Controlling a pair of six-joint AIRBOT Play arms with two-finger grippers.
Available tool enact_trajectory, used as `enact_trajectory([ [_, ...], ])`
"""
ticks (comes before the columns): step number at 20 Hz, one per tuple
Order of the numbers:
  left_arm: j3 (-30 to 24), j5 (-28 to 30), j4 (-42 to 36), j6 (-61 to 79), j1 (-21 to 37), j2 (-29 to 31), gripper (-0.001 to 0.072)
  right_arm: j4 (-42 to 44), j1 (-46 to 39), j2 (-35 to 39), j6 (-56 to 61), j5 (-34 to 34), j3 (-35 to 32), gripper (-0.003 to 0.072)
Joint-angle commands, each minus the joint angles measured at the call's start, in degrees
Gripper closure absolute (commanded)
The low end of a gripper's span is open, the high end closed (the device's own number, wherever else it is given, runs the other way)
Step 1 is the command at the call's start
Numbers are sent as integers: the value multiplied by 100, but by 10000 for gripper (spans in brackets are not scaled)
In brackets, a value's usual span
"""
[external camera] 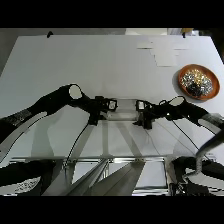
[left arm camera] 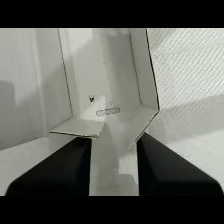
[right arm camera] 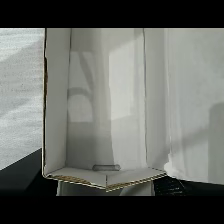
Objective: Fold the box and place the chain.
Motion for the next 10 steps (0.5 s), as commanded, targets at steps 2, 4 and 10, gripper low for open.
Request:
enact_trajectory([
  [2,-2,317,-20,-7,-35,-9,450,2,0,4,0,0,4,389],
  [4,-2,533,-33,-2,-72,-9,457,2,0,4,0,0,4,389],
  [10,-2,772,-175,0,-247,-9,457,2,0,4,0,-2,4,389],
])
